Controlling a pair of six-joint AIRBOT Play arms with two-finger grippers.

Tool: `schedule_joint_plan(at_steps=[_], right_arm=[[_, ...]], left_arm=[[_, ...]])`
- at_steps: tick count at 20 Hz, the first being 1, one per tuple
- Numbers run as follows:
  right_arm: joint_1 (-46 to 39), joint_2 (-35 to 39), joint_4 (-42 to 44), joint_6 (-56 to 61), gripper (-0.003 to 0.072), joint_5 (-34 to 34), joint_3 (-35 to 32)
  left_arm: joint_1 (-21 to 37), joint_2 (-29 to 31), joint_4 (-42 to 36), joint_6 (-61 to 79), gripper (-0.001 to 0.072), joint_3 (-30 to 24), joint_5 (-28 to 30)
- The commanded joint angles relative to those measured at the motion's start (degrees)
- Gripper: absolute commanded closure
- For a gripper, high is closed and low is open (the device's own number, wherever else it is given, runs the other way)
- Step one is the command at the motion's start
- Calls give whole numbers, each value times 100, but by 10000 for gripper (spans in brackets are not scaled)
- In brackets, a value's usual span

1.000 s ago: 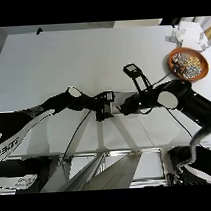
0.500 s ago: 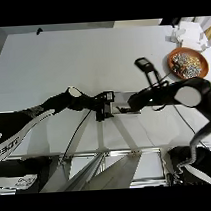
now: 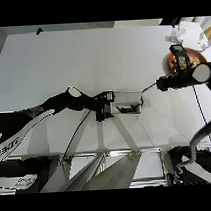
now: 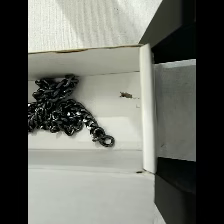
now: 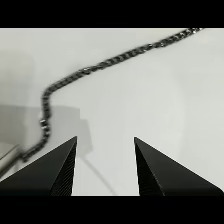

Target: Fold the box and place the chain.

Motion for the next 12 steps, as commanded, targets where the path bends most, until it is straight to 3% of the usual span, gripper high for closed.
schedule_joint_plan(at_steps=[1, 9, 12], right_arm=[[-136, -1244, -181, -22, 282, -184, 485], [-140, -2549, -142, 44, 292, -389, 1338], [-142, -2691, -142, 44, 360, -267, 1340]], left_arm=[[7, 2, 2, 0, 576, 0, 2], [7, 2, 2, 0, 576, 0, 2], [7, 2, 2, 0, 576, 0, 2]])
